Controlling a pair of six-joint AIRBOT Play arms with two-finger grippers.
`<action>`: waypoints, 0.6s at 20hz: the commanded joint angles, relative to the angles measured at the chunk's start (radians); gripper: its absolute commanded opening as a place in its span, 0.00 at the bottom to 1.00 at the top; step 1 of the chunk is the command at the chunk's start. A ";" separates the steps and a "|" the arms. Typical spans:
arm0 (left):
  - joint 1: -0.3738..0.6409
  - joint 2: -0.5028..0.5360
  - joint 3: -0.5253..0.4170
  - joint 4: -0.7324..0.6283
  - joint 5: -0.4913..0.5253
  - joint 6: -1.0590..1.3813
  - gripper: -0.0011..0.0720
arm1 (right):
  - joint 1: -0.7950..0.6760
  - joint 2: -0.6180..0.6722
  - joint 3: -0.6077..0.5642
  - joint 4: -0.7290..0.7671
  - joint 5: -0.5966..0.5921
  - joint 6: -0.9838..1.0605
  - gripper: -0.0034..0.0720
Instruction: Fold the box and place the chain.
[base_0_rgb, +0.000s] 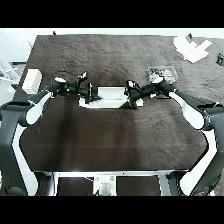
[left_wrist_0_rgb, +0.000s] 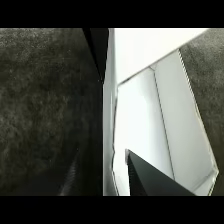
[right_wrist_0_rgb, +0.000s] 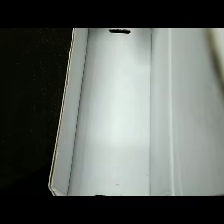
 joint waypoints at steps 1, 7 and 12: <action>0.002 0.005 0.001 -0.004 -0.007 -0.002 0.51 | 0.000 0.000 0.001 0.000 -0.001 0.002 0.83; 0.056 0.037 0.001 -0.004 -0.111 -0.039 0.68 | 0.001 0.000 0.001 0.000 -0.002 0.002 0.83; 0.172 0.076 0.003 -0.029 -0.320 -0.064 0.47 | 0.001 0.000 0.001 0.000 -0.002 0.002 0.83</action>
